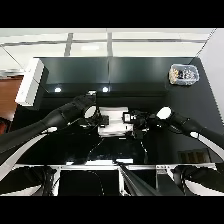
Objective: Fold the box and place the chain.
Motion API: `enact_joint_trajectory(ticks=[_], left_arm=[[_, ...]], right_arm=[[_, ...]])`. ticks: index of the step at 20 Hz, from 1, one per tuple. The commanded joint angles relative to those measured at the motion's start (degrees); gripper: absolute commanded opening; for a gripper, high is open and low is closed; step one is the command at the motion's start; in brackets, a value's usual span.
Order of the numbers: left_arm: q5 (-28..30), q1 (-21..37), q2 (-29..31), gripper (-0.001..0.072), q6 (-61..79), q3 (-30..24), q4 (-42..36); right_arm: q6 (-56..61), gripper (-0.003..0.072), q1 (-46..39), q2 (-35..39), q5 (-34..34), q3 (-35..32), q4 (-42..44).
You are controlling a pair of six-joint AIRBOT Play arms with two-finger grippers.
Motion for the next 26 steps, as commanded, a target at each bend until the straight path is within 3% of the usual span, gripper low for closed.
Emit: enact_joint_trajectory(ticks=[1,8,9,11,18,19,20,21,25,26], left_arm=[[-2.2,-0.5,-1.8,0.0496,-2.2,1.5,0.6],[-2.7,-3.0,-4.1,0.0496,-2.4,4.2,0.6],[-2.7,-3.1,-4.1,0.0486,-3.4,4.2,0.6],[-2.7,-3.1,-4.3,0.0358,-3.4,4.2,0.6],[-3.8,-3.1,-5.3,0.0353,-3.5,4.2,0.5],[-3.8,-3.1,-5.3,0.0303,-3.5,4.2,0.5],[-3.7,-3.1,-5.3,0.014,-3.5,4.2,0.5],[-3.1,-3.1,-5.3,0.0024,-3.5,4.2,0.3],[-0.9,-3.1,-5.3,0.003,-3.5,4.2,-1.2],[-0.9,-3.1,-5.3,0.0123,-3.5,4.2,-1.4]], right_arm=[[0.0,0.0474,0.0,0.0,0.0,0.0,0.0],[0.0,0.0473,0.0,0.0,0.0,0.0,0.0],[0.0,0.0474,0.0,0.0,0.0,0.0,0.0],[0.0,0.0474,0.0,0.0,0.0,0.0,0.0],[0.0,0.0473,0.0,0.0,0.0,0.0,0.0],[0.0,0.0473,0.0,0.0,0.0,0.0,0.0],[0.0,0.0473,0.0,0.0,0.0,0.0,0.0],[0.0,0.0473,0.0,0.0,0.0,0.0,0.0],[0.0,0.0473,0.0,0.0,0.0,0.0,0.0],[0.0,0.0473,0.0,0.0,0.0,0.0,0.0]])
